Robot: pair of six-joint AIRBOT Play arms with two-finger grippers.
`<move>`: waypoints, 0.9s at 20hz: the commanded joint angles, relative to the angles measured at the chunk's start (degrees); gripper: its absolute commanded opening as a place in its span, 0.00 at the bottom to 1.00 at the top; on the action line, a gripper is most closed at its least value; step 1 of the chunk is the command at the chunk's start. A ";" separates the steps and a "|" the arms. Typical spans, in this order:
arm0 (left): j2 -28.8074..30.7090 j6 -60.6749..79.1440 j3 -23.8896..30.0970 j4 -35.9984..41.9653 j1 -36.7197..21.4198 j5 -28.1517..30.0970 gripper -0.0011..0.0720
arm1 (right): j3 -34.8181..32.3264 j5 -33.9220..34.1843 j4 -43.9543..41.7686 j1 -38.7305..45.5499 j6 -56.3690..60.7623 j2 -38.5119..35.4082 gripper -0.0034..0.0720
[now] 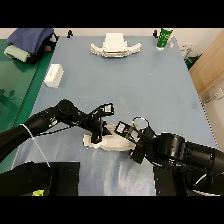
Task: Fold the box.
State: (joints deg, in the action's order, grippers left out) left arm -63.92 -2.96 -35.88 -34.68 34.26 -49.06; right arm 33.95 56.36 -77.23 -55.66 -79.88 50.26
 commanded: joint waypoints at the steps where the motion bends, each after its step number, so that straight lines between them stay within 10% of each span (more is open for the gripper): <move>1: -0.02 0.00 -0.02 -0.02 0.02 0.00 0.03 | 0.50 2.84 0.46 -0.07 1.53 0.02 0.92; 18: -0.02 0.00 -0.02 -0.02 0.02 0.00 0.03 | 0.94 0.37 7.78 1.18 -1.27 0.04 0.92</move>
State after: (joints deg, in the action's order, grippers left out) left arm -63.92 -2.96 -35.88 -34.68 34.26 -49.06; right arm 35.16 59.33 -70.43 -55.35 -77.71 50.28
